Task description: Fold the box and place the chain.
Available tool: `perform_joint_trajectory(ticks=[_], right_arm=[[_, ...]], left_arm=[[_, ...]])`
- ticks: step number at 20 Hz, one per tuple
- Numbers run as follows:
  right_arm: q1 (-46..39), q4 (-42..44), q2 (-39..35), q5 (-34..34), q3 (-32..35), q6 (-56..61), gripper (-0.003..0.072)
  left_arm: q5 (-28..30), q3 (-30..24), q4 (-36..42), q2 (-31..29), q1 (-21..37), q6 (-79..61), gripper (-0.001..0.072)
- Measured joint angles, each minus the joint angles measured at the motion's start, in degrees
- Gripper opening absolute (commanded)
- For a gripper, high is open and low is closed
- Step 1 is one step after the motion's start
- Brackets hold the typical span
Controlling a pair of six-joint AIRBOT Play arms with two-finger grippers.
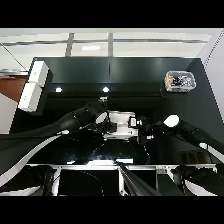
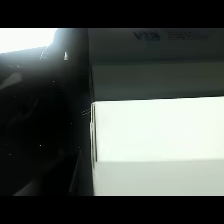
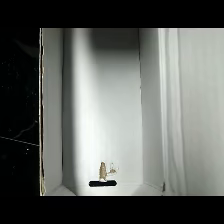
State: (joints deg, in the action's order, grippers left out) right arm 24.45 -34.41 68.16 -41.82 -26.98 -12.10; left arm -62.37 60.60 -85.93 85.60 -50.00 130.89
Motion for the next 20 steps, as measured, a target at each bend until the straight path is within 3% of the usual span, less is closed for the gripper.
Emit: perform_joint_trajectory(ticks=[4, 5, 6, 7, 10, 16, 20], right_arm=[[0.00, 0.13, 0.00, 0.15, 0.00, 0.24, 0.0305], [0.00, 0.11, 0.00, 0.35, 0.00, 0.17, 0.0342], [0.00, 0.07, -0.09, 0.55, 0.00, 0.15, 0.0589], [0.00, 0.00, -0.26, 0.83, 0.02, 0.28, 0.0697], [0.00, -1.11, -1.97, 1.29, -0.09, 2.45, 0.0695], [-0.02, -14.40, -8.41, -2.36, -1.38, 10.71, 0.0695], [-0.02, -17.73, -9.14, -3.78, -1.55, 12.48, 0.0694]], left_arm=[[0.28, 0.02, 0.31, 0.02, 0.00, 0.28, 0.0031], [0.35, 0.02, 0.50, 0.02, 0.00, 0.24, 0.0031], [0.44, 0.02, 0.66, 0.02, 0.00, 0.22, 0.0030], [0.44, 0.02, 0.68, 0.00, 0.00, 0.28, 0.0031], [0.44, 0.02, 0.61, -0.28, 0.00, 1.07, 0.0032], [-1.18, -0.09, -2.01, -1.55, -0.33, 3.02, 0.0032], [-1.05, -0.09, -3.23, -1.40, -0.37, 3.82, 0.0032]])
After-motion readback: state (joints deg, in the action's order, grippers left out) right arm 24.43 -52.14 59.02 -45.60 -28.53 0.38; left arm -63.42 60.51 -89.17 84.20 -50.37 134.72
